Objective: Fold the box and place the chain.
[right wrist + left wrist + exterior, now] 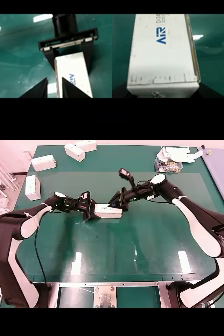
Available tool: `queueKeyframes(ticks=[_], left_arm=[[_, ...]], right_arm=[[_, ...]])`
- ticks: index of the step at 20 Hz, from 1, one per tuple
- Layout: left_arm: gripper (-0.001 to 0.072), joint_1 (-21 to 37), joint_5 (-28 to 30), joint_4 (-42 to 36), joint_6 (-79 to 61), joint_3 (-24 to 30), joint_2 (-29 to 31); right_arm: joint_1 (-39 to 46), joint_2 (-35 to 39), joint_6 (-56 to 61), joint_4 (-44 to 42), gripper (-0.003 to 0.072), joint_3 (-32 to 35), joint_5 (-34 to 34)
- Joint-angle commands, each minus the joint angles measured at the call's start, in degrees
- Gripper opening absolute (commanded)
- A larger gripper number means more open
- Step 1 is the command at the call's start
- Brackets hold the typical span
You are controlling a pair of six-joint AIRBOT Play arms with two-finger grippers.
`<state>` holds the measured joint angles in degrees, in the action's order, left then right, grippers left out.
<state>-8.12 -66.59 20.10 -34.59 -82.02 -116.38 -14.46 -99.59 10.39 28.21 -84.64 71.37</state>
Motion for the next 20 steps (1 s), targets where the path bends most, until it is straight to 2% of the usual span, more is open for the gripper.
queueKeyframes(ticks=[1,5,13,17,18,19,20], left_arm=[[0.0495,0.1,0.0,0.0,0.0,-0.1,0.0],[0.0495,0.1,0.0,0.0,0.0,-0.1,0.0],[0.0495,0.1,-0.4,-2.8,0.0,0.0,0.0],[0.0482,0.1,-0.5,-3.0,0.0,-0.1,0.0],[0.0358,0.3,-0.5,-3.0,0.0,0.0,0.1],[0.0092,0.4,-0.5,-2.9,0.0,0.0,0.4],[0.0019,0.6,-0.3,-2.7,0.1,-0.1,0.8]], right_arm=[[2.0,4.2,1.9,-2.3,0.0196,0.5,0.1],[4.6,11.5,4.9,-2.1,0.0193,6.2,-2.2],[11.5,28.9,5.7,-2.3,0.0193,29.7,-14.8],[12.6,30.1,6.8,-2.2,0.0193,32.7,-14.9],[12.7,30.1,6.8,-2.2,0.0193,32.8,-14.8],[12.7,30.1,7.2,-2.2,0.0193,32.8,-14.8],[12.7,30.1,7.2,-2.2,0.0194,32.8,-14.8]])
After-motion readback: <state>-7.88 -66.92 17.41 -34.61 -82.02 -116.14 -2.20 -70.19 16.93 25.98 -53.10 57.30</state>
